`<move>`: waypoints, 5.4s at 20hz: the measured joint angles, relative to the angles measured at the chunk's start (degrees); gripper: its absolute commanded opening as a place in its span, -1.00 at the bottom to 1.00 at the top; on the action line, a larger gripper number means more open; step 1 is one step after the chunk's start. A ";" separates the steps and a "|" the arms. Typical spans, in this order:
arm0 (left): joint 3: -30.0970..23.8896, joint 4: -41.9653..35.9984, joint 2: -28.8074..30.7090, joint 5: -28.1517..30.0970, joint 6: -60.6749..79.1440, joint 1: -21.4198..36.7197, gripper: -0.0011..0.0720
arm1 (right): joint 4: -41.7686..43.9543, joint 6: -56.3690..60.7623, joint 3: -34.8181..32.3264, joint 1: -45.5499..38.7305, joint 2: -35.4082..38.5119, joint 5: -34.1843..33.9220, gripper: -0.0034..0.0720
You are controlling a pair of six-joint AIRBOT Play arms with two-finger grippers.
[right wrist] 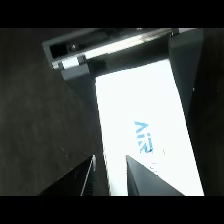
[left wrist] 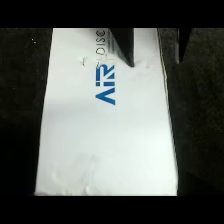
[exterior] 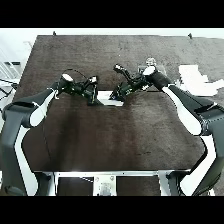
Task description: Fold the box and place the chain.
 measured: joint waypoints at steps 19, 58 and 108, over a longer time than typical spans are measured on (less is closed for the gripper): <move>0.00 0.04 0.00 0.20 0.24 0.00 -0.16 | -4.02 8.31 -2.49 0.52 -0.57 -3.21 -0.87; 0.59 -2.54 13.42 9.62 -11.87 5.20 -0.93 | 5.55 3.37 -74.97 -16.35 76.52 -47.69 -0.87; -1.68 1.66 3.76 42.18 -37.68 38.77 1.00 | 6.21 8.79 -75.21 -16.35 76.59 -49.03 -0.83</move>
